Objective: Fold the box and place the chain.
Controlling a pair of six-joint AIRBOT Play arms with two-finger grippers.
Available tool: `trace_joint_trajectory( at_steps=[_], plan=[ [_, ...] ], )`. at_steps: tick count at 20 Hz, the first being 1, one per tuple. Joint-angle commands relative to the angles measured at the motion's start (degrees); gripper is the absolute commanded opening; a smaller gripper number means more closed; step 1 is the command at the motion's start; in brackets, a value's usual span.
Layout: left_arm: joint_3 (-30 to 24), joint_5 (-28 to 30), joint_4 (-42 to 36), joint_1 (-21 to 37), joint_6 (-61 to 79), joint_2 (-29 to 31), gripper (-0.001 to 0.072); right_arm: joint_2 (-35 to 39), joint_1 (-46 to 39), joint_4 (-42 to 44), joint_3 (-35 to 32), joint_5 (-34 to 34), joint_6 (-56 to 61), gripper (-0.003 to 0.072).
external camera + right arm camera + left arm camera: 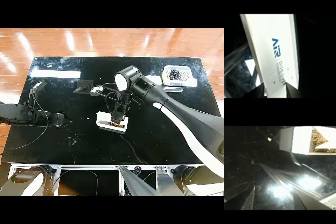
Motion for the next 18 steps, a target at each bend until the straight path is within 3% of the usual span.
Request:
trace_joint_trajectory(
  at_steps=[1,14,18],
  plan=[
    [-0.02,0.00,0.02,0.07,0.00,-0.04,0.0562,-0.17,1.03,0.68,-0.02,-0.04,0.33,0.0304],
    [-0.02,0.02,-0.04,0.07,0.00,-0.04,0.0562,-0.55,1.70,0.98,-0.11,-0.24,0.63,0.0311],
    [-0.02,0.02,-0.17,0.07,0.00,-0.04,0.0562,-0.55,1.79,2.47,-3.13,-0.87,0.63,0.0313]
  ],
)
